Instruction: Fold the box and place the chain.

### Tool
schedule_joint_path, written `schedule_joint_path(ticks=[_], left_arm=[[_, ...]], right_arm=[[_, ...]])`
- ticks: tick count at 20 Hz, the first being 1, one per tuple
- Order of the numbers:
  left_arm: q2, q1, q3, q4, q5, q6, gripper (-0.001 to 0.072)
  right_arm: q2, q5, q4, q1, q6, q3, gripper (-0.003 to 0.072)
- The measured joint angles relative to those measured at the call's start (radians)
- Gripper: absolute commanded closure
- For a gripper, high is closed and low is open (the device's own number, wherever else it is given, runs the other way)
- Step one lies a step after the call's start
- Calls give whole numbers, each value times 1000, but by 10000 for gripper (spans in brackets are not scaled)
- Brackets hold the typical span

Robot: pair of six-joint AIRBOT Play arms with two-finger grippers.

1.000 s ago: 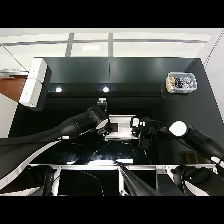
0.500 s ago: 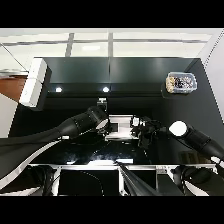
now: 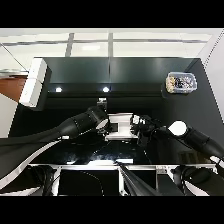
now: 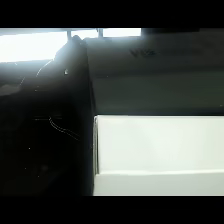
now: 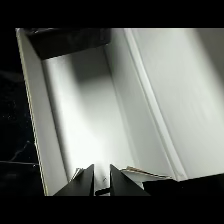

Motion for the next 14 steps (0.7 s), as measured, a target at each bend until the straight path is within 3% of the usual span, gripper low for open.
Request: schedule_joint_path(ticks=[12, 14], left_arm=[[0, 0, 0, 0, 0, 6, 675], [0, 0, 0, 0, 0, 6, 676]], right_arm=[[-15, 30, 23, 0, 0, 0, 553], [-15, 38, 23, 0, 0, 0, 355]])
